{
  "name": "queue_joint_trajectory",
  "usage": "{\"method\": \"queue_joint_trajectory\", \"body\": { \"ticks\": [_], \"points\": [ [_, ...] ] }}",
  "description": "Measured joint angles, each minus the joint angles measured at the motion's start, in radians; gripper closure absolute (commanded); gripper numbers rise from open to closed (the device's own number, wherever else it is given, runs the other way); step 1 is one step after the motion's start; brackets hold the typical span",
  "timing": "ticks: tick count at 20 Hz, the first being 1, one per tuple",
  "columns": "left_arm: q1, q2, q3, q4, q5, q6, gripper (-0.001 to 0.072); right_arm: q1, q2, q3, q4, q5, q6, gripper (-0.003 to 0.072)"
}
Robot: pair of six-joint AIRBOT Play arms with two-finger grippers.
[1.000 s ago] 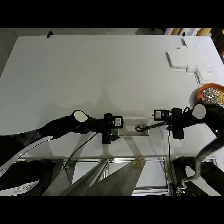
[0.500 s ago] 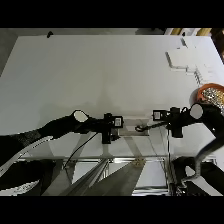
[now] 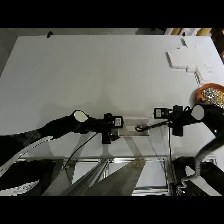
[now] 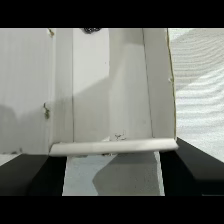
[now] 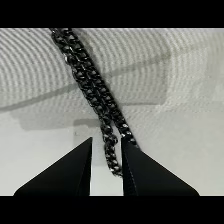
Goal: Fold the box and place the chain.
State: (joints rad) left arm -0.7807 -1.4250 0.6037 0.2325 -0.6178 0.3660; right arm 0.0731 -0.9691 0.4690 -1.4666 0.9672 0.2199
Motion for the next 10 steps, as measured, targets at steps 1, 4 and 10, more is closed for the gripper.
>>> {"method": "queue_joint_trajectory", "body": {
  "ticks": [1,4,10],
  "points": [
    [0.0,0.0,0.0,0.0,0.0,0.0,0.0363,0.0,-0.008,0.0,-0.001,-0.006,0.005,0.0514],
    [0.0,0.0,0.0,0.0,0.0,0.0,0.0363,0.0,-0.034,0.0,0.003,-0.021,0.012,0.0514],
    [0.0,0.0,0.0,0.0,0.0,0.0,0.0363,0.0,-0.071,0.001,0.012,-0.034,0.016,0.0669]
  ]
}}
